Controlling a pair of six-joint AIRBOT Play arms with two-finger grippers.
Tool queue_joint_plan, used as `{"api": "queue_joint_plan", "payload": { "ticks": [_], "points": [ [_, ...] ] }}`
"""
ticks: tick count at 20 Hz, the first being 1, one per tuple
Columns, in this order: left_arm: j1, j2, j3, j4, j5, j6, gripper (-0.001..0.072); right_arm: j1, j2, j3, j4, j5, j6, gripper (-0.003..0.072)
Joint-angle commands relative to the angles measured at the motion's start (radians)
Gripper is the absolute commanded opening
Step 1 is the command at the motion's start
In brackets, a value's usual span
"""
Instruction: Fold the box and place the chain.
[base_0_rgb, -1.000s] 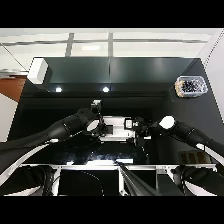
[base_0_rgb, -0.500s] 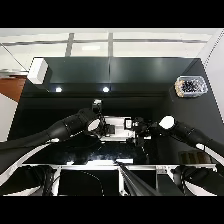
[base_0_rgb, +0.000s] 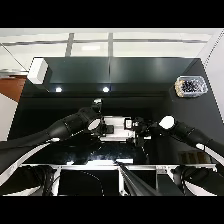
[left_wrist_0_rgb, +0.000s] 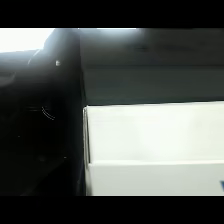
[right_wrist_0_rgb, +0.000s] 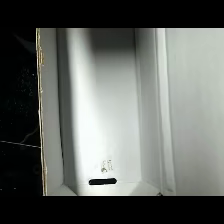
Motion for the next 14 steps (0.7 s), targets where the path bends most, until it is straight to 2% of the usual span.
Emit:
{"api": "queue_joint_plan", "payload": {
  "ticks": [1, 4, 5, 6, 8, 11, 14],
  "points": [
    [0.000, -0.001, 0.001, 0.008, 0.004, 0.006, 0.0027, 0.000, 0.000, 0.000, 0.000, 0.000, 0.000, 0.0473],
    [0.000, -0.001, 0.001, 0.008, 0.003, 0.011, 0.0028, 0.000, 0.000, 0.001, 0.000, 0.000, 0.000, 0.0475],
    [0.000, -0.001, 0.001, 0.008, 0.001, 0.011, 0.0028, 0.000, 0.000, 0.001, 0.001, 0.005, 0.003, 0.0550],
    [0.000, -0.001, 0.001, 0.008, -0.004, 0.011, 0.0028, 0.000, 0.002, 0.001, 0.000, 0.008, 0.017, 0.0719],
    [0.000, 0.000, 0.001, 0.011, -0.022, 0.011, 0.0028, -0.003, 0.032, 0.001, -0.047, 0.016, 0.079, 0.0713],
    [0.000, 0.000, 0.001, 0.023, -0.025, 0.010, 0.0028, -0.027, 0.131, 0.001, -0.295, 0.074, 0.222, 0.0712],
    [0.000, -0.001, 0.001, 0.037, -0.026, 0.010, 0.0028, -0.081, 0.174, 0.001, -0.312, 0.114, 0.265, 0.0704]
  ]
}}
